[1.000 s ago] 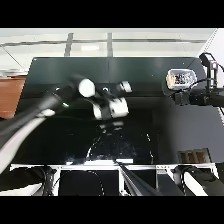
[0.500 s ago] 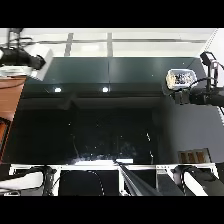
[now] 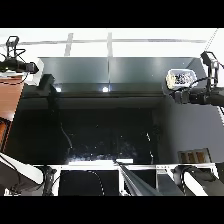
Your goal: Fold the box and place the chain.
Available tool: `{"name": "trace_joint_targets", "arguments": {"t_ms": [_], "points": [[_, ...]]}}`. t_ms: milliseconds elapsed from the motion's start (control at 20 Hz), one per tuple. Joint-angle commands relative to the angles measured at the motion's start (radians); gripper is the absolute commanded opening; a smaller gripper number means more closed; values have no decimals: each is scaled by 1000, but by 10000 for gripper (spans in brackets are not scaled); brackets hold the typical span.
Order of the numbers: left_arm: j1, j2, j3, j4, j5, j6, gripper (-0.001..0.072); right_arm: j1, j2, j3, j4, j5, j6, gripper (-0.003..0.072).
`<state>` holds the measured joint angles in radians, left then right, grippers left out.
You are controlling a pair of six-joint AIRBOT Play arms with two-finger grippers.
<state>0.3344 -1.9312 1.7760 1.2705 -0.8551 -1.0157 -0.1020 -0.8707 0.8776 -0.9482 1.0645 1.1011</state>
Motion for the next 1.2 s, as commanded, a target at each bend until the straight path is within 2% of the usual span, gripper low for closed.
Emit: {"name": "trace_joint_targets", "arguments": {"t_ms": [0,50,150,200,250,300,350,400,450,550,650,750,800,900,1000,1150], "points": [[4,-72,58,5,-11,-84,612,0,-1,0,2,3,-2,22],[4,-72,93,6,-53,-110,711,0,-1,0,2,2,-2,21],[4,-71,235,9,-211,-124,711,0,-1,0,2,-1,-2,22],[3,-71,337,8,-310,-146,710,0,-1,0,2,-3,-7,22],[3,-58,418,8,-389,-180,682,0,-1,0,2,-8,-21,22],[3,-20,460,8,-448,-238,534,0,-1,0,6,-23,-30,22],[3,51,440,7,-481,-316,111,0,-1,0,16,-47,-30,22],[3,137,378,2,-472,-357,24,0,-1,0,35,-59,-30,21],[-3,237,277,-2,-445,-401,24,0,-1,0,61,-57,-35,22],[-38,462,18,4,-386,-412,23,12,-1,-1,69,-51,-40,22],[-106,702,-302,3,-264,-402,23,51,-2,-17,67,-71,-42,22],[-202,921,-646,4,-98,-400,23,102,-2,-76,26,-150,-78,21],[-259,1011,-806,4,-24,-376,23,121,-3,-122,-21,-215,-77,21],[-365,1124,-1044,9,77,-329,23,122,-4,-218,-43,-352,-76,21],[-436,1164,-1172,39,100,-338,23,121,-5,-284,-59,-436,-76,22],[-457,1161,-1212,41,97,-347,25,121,-5,-293,-55,-396,-77,22]]}}
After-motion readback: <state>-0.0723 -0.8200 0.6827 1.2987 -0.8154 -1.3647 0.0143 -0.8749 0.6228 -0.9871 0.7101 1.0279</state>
